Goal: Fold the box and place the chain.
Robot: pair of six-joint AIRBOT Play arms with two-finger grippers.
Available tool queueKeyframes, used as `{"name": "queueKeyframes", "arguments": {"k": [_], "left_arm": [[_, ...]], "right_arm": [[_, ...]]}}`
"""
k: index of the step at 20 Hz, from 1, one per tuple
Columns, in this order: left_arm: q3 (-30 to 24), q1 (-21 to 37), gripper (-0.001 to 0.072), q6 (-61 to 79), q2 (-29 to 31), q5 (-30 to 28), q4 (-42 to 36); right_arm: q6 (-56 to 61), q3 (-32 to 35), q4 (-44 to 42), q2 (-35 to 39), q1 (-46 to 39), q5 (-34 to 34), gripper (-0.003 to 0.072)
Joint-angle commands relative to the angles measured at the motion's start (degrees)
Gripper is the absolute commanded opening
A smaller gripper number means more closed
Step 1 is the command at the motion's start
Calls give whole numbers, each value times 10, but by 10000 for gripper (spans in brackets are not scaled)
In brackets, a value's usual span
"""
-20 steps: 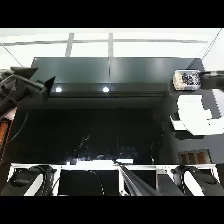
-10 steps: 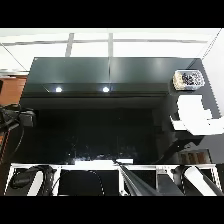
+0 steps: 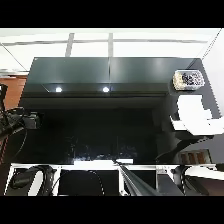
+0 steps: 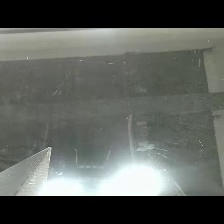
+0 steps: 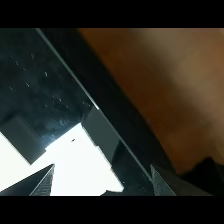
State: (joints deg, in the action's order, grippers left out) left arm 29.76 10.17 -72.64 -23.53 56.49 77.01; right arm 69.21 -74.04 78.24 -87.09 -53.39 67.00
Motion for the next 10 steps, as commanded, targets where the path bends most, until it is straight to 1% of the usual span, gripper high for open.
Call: {"name": "queueKeyframes", "arguments": {"k": [1,3,4,5,6,7,8,10], "left_arm": [[-2,1,700,0,1,-4,-2],[-2,1,700,0,1,-10,-10],[-2,1,700,0,0,-11,-10],[-2,1,700,0,1,-11,-10],[-2,1,700,0,0,-12,-10],[-2,1,700,0,1,-12,-10],[-2,1,700,0,1,-12,-11],[-2,1,700,0,1,-12,-13]], "right_arm": [[-62,-43,3,-68,1,51,705],[-108,-43,-13,-88,5,75,704],[-117,-43,-16,-92,6,75,616],[-126,-43,-20,-92,9,68,460],[-137,-43,-27,-92,10,68,436],[-151,-43,-40,-91,13,75,198],[-169,-43,-58,-91,15,86,9],[-195,-43,-110,-87,20,109,18]]}}
